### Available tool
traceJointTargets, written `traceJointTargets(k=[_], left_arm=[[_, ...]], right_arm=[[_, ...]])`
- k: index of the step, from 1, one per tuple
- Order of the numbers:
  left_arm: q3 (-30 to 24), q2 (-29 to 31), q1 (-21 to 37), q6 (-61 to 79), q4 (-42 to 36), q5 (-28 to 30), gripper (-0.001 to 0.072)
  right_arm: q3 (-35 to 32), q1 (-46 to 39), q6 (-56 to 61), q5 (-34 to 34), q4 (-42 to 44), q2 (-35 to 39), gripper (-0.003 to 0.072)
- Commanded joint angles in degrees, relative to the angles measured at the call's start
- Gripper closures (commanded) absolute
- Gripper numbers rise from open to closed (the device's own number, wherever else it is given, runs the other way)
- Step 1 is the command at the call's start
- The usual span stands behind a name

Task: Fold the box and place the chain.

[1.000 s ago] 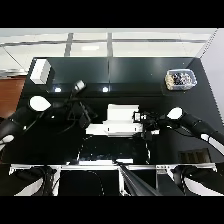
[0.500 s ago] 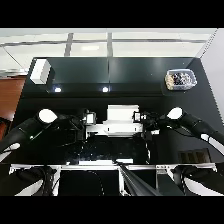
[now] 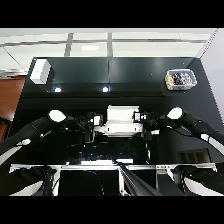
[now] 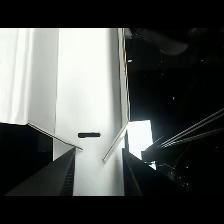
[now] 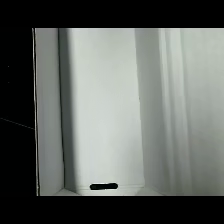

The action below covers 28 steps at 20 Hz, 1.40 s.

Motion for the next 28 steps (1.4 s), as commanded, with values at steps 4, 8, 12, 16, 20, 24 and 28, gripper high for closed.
traceJointTargets(k=[4,8,12,16,20,24,28], left_arm=[[0.07,-0.94,-0.26,0.61,-5.73,0.61,0.0379],[0.07,-1.05,-0.26,0.61,-5.66,1.53,0.0378],[0.07,-1.2,-0.26,0.61,-5.84,1.97,0.0378],[0.44,-1.88,-0.28,0.61,-6.32,1.77,0.0378],[0.66,-2.12,-0.28,0.61,-7.13,1.75,0.0377],[0.68,-2.38,-0.26,0.63,-6.38,1.88,0.0352],[0.85,-2.38,-0.28,0.61,-2.51,1.86,0.0349]], right_arm=[[-0.02,-0.02,0.0,0.02,0.0,0.02,0.058],[-0.02,-0.02,0.0,0.02,0.0,0.02,0.058],[-0.02,-0.02,0.0,0.02,0.0,0.02,0.058],[-0.02,-0.02,0.0,0.02,0.0,0.02,0.058],[-0.02,-0.02,0.0,0.02,0.0,0.02,0.058],[-0.02,-0.02,0.0,0.02,0.0,0.02,0.058],[-0.02,-0.02,0.0,0.02,0.0,0.02,0.058]])
